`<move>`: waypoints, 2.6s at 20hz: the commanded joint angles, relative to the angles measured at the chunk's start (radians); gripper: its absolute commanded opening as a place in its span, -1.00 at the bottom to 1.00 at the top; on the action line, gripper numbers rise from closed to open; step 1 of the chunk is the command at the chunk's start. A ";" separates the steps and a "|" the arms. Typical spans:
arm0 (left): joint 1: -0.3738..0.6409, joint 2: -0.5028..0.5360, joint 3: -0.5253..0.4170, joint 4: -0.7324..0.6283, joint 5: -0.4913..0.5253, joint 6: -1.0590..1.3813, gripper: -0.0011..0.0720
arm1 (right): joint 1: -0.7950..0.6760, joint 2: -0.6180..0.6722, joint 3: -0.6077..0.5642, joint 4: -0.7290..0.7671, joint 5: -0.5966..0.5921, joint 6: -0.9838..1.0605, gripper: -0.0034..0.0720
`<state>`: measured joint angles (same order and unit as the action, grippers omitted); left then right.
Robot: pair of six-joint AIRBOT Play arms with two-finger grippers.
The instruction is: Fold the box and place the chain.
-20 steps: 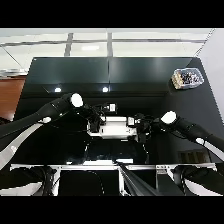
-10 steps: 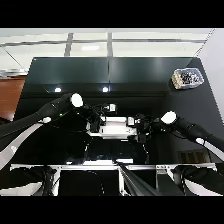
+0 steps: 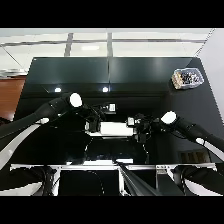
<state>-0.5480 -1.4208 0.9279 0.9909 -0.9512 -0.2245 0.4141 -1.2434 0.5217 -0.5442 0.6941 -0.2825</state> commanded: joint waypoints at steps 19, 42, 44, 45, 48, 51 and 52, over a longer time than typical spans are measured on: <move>0.043 0.282 -0.215 -0.370 0.020 -0.534 -0.91 | 0.000 -0.001 0.000 -0.003 0.002 0.002 -0.58; 0.006 0.096 -0.211 -0.237 0.278 -0.525 -0.91 | 0.000 -0.001 0.000 -0.003 0.002 0.002 -0.58; 0.009 0.102 -0.191 -0.217 0.273 -0.525 -0.91 | 0.000 -0.001 0.000 -0.003 0.002 0.002 -0.58; 0.010 0.110 -0.169 -0.184 0.259 -0.526 -0.91 | 0.000 -0.001 0.000 -0.003 0.002 0.003 -0.58; 0.025 0.171 -0.091 0.004 0.161 -0.613 -0.91 | 0.000 -0.001 0.000 -0.003 0.002 0.002 -0.58; 0.135 0.302 -0.085 0.253 0.069 -0.970 -0.91 | 0.000 -0.001 0.000 -0.003 0.002 0.002 -0.58; 0.201 0.360 -0.108 0.286 0.067 -1.020 -0.91 | 0.000 -0.001 0.000 -0.003 0.002 0.002 -0.58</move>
<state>-0.4515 -1.1725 0.8230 1.0725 -0.8192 -0.9913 0.4141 -1.2434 0.5217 -0.5484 0.6960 -0.2802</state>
